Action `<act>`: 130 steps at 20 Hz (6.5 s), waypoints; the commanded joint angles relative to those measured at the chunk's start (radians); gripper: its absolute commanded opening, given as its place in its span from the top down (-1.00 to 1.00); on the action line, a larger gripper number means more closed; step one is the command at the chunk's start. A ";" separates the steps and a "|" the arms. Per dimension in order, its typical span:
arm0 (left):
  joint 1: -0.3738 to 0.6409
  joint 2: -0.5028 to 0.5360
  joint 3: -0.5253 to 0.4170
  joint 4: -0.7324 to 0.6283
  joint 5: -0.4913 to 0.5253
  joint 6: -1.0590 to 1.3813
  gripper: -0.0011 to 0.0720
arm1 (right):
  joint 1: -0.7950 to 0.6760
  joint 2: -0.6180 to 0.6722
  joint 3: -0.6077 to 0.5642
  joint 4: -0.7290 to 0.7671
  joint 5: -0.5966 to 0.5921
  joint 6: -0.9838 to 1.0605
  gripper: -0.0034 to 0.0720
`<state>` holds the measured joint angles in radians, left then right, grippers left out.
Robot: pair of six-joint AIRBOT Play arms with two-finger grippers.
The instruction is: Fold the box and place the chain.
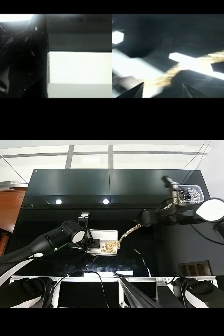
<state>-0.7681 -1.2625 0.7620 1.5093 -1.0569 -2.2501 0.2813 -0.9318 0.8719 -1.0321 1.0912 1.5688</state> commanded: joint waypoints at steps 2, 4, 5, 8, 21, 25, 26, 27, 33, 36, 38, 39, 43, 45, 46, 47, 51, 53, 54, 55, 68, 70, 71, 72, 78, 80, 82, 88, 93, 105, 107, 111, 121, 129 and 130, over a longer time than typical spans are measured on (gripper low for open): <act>0.000 0.000 0.000 0.000 0.001 0.000 0.88 | -0.171 0.003 -0.031 -0.338 0.018 0.141 -0.94; 0.000 0.000 0.000 0.000 0.004 -0.001 0.88 | -0.202 -0.015 -0.046 -0.352 0.015 0.140 -0.94; 0.000 0.000 0.000 0.000 0.001 -0.001 0.88 | -0.207 -0.023 -0.053 -0.356 0.011 0.140 -0.94; 0.000 0.000 0.000 -0.005 0.001 -0.001 0.88 | -0.207 -0.064 -0.058 -0.359 -0.010 0.147 -0.94; 0.000 0.000 0.000 -0.004 0.001 -0.001 0.88 | -0.326 -0.293 -0.039 -0.330 -0.363 0.465 -0.93; 0.000 0.000 0.000 -0.004 0.001 -0.001 0.88 | -0.325 -0.371 -0.005 -0.362 -0.491 0.537 -0.93; 0.000 0.000 0.000 -0.003 0.001 -0.001 0.88 | -0.325 -0.396 0.011 -0.377 -0.505 0.561 -0.93; 0.000 0.000 0.000 -0.003 0.001 -0.001 0.88 | -0.325 -0.418 0.024 -0.389 -0.515 0.571 -0.93; 0.000 0.000 0.000 -0.004 0.000 -0.001 0.88 | -0.328 -0.525 0.077 -0.472 -0.542 0.650 -0.47; 0.000 0.000 0.000 -0.004 0.000 -0.001 0.88 | -0.332 -0.545 0.087 -0.472 -0.576 0.657 -0.47; 0.000 0.000 0.000 -0.004 0.000 -0.001 0.88 | -0.333 -0.545 0.089 -0.470 -0.595 0.657 0.15; 0.000 0.000 0.000 -0.004 0.000 -0.001 0.88 | -0.333 -0.545 0.089 -0.467 -0.594 0.653 0.56; 0.000 0.000 0.000 -0.003 0.001 -0.001 0.88 | -0.333 -0.534 0.115 -0.439 -0.467 0.534 0.86; 0.000 0.000 0.000 -0.003 0.002 -0.001 0.88 | -0.332 -0.484 0.139 -0.428 -0.425 0.422 0.87; 0.000 0.000 0.000 -0.002 0.002 -0.001 0.88 | -0.332 -0.439 0.151 -0.410 -0.412 0.356 0.87; 0.000 0.000 0.000 -0.002 0.002 -0.001 0.88 | -0.332 -0.385 0.157 -0.392 -0.405 0.304 0.87; 0.000 0.000 0.000 0.001 0.006 0.000 0.88 | -0.332 -0.085 0.159 -0.246 -0.319 0.096 0.87; 0.000 0.000 0.000 0.001 0.008 0.002 0.88 | -0.332 0.063 0.160 -0.151 -0.269 -0.013 0.87; 0.000 0.000 0.000 0.001 0.008 0.002 0.88 | -0.332 0.133 0.167 -0.095 -0.229 -0.053 0.87; 0.000 0.000 0.000 0.001 0.008 0.002 0.88 | -0.332 0.186 0.179 -0.053 -0.177 -0.069 0.87; 0.000 0.000 0.000 0.000 0.005 0.002 0.88 | 0.068 0.262 0.194 0.308 0.005 -0.101 0.87; 0.000 0.000 0.000 0.000 0.006 0.002 0.88 | 0.176 0.203 0.181 0.263 -0.019 -0.081 0.87; 0.000 0.000 0.000 0.000 0.006 0.002 0.88 | 0.218 0.172 0.165 0.262 -0.040 -0.082 0.87; 0.000 0.000 0.000 0.000 0.006 0.002 0.88 | 0.256 0.139 0.150 0.256 -0.056 -0.089 0.87; 0.000 0.000 0.000 0.001 0.007 0.003 0.88 | 0.378 -0.044 0.083 0.234 -0.133 -0.101 0.87; 0.000 0.000 0.000 0.001 0.007 0.002 0.88 | 0.409 -0.094 0.083 0.234 -0.157 -0.115 0.87; 0.000 0.000 0.000 0.001 0.007 0.003 0.88 | 0.419 -0.136 0.082 0.235 -0.161 -0.114 0.86; 0.000 0.000 0.000 0.001 0.007 0.003 0.88 | 0.245 -0.101 0.086 0.170 0.097 -0.162 -0.96; 0.000 0.000 0.000 0.000 0.005 0.002 0.88 | 0.051 -0.051 0.016 -0.254 0.224 -0.363 -0.96; 0.000 0.000 0.000 0.000 0.009 0.002 0.88 | 0.257 -0.181 -0.293 0.158 -0.403 -1.381 -0.96; 0.000 0.000 0.000 0.000 0.008 0.002 0.88 | 0.257 -0.228 -0.293 0.208 -0.423 -1.472 -0.96; 0.000 0.000 0.000 -0.001 0.008 0.002 0.88 | 0.257 -0.283 -0.293 0.355 -0.391 -1.694 -0.96; 0.000 0.000 0.000 -0.004 0.007 0.002 0.88 | 0.344 -0.335 -0.293 0.359 -0.488 -1.698 -0.96; 0.000 0.000 0.000 -0.003 0.004 0.002 0.88 | 0.344 -0.338 -0.293 0.313 -0.493 -1.625 0.02; 0.000 0.000 0.000 -0.003 0.004 0.002 0.88 | 0.344 -0.338 -0.293 0.313 -0.487 -1.624 0.68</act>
<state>-0.7681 -1.2625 0.7620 1.5059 -1.0504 -2.2482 0.6235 -1.2694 0.5797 -0.6964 0.6014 -0.0826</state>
